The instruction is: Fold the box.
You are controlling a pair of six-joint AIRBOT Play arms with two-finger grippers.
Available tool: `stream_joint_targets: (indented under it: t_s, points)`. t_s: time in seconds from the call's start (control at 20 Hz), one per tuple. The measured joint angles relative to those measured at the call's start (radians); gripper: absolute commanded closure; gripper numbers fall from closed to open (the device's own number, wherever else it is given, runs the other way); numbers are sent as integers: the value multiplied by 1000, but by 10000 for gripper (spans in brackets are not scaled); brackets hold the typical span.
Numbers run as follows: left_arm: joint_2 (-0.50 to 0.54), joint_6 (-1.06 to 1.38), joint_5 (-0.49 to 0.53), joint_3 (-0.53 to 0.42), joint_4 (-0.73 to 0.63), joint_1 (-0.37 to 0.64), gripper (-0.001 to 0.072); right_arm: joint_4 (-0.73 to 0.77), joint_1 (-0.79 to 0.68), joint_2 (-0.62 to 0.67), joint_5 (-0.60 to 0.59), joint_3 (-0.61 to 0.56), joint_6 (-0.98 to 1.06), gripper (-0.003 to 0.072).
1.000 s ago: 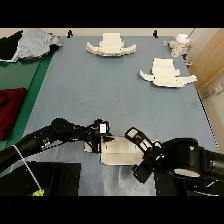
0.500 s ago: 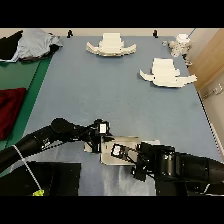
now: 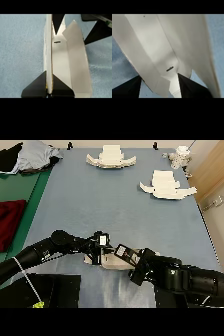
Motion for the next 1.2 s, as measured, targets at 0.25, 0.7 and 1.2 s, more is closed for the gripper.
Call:
stream_joint_targets:
  t_s: [0.25, 0.7, 1.2]
  points:
    - [0, 0, 0, 0, 0, 0, 691, -58, -12, 57, 41, 0, 156, 20]
    - [0, 1, -1, 0, 0, 0, 691, -71, -39, 77, 67, -9, 156, -34]
    - [0, 0, 0, 0, 0, 0, 691, 513, -528, 96, -107, -64, -883, -34]
